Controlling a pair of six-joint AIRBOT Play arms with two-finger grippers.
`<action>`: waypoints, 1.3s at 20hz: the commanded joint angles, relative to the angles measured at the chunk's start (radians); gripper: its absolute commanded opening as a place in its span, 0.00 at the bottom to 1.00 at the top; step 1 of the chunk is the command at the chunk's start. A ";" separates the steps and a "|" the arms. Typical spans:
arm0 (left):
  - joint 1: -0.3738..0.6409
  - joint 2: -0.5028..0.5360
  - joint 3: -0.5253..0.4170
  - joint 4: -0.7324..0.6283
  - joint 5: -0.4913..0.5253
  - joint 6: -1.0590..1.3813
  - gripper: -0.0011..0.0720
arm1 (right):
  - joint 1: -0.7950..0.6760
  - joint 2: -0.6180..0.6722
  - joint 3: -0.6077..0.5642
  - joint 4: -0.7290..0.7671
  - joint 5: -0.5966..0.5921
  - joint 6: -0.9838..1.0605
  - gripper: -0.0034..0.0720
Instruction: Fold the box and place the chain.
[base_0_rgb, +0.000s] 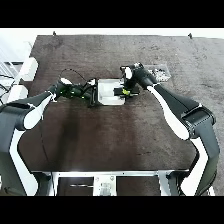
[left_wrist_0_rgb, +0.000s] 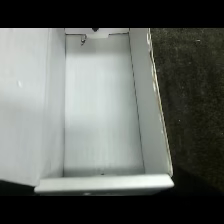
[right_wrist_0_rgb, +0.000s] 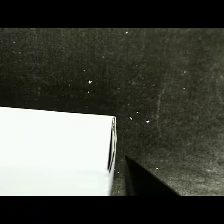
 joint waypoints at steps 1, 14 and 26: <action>0.001 0.000 0.000 0.002 0.000 0.001 0.50 | 0.001 -0.001 0.001 -0.021 0.004 0.030 0.20; 0.001 0.000 0.000 0.002 -0.001 0.001 0.50 | 0.007 0.050 0.003 -0.014 0.013 0.010 0.45; 0.001 0.000 0.000 0.002 0.000 0.001 0.50 | -0.153 0.222 0.043 -0.042 -0.007 -0.246 0.60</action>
